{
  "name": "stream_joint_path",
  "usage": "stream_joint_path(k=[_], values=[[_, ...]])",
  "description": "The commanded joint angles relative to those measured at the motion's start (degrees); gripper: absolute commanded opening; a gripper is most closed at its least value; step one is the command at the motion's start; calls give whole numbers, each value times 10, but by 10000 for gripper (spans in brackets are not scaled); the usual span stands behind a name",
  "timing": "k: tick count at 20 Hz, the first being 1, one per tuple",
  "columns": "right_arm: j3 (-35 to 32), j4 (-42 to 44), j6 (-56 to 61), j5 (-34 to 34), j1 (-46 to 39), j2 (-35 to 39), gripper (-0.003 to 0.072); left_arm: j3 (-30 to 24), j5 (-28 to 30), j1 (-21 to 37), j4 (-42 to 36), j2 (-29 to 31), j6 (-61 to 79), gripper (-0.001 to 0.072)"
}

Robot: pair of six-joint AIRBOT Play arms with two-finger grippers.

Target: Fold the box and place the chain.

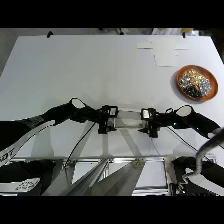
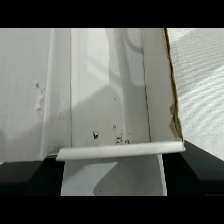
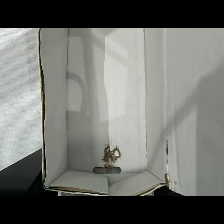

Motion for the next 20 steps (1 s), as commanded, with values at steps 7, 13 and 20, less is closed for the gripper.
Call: stream_joint_path(k=[7,13,20], values=[[0,0,0,-1,0,0,399,0,0,0,1,0,-1,208],[0,0,0,-1,0,0,399,0,0,0,1,0,-2,208],[0,-12,9,22,-1,1,691,0,0,0,1,0,-2,208]])
